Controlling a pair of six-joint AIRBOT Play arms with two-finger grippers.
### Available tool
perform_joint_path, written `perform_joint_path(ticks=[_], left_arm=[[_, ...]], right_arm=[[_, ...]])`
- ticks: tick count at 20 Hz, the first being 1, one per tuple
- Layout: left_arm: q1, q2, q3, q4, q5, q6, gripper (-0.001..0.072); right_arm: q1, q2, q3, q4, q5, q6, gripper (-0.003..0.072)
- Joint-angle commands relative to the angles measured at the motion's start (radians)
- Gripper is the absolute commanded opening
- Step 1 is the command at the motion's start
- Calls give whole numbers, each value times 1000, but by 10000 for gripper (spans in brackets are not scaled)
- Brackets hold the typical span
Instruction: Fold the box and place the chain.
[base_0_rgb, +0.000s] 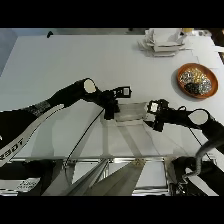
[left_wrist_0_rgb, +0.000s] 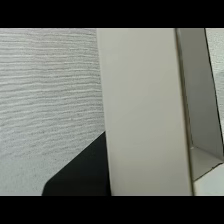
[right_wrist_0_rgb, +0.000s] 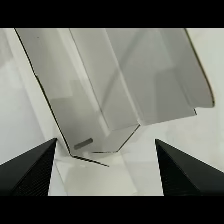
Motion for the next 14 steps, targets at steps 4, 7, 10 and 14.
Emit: perform_joint_path(ticks=[4,7,10,14], left_arm=[[0,1,0,0,0,0,9],[0,1,0,0,0,0,9],[0,1,0,0,0,0,9],[0,1,0,0,0,0,9]], right_arm=[[-59,-98,41,100,88,-182,708],[-59,-167,77,104,129,-195,708],[-59,-224,99,105,163,-197,708],[-59,-276,99,103,166,-198,697]])
